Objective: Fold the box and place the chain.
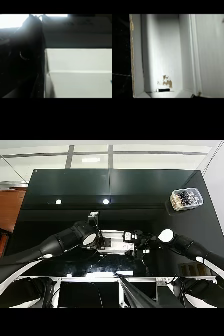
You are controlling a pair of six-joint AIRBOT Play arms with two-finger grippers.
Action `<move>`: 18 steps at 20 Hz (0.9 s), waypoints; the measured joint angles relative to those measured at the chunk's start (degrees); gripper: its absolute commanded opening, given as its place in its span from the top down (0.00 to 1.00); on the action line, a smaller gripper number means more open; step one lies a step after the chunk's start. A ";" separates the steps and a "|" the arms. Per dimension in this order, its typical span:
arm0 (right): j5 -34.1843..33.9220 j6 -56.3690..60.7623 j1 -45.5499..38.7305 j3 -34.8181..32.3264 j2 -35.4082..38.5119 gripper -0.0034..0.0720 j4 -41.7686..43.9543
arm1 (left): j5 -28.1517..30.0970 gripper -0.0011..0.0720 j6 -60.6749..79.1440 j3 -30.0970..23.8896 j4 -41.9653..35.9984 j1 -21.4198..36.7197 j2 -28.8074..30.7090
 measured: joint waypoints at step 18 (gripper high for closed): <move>-0.02 0.02 -0.02 0.00 0.00 0.33 -0.02 | 1.09 0.68 -0.61 1.90 -0.63 0.07 -3.89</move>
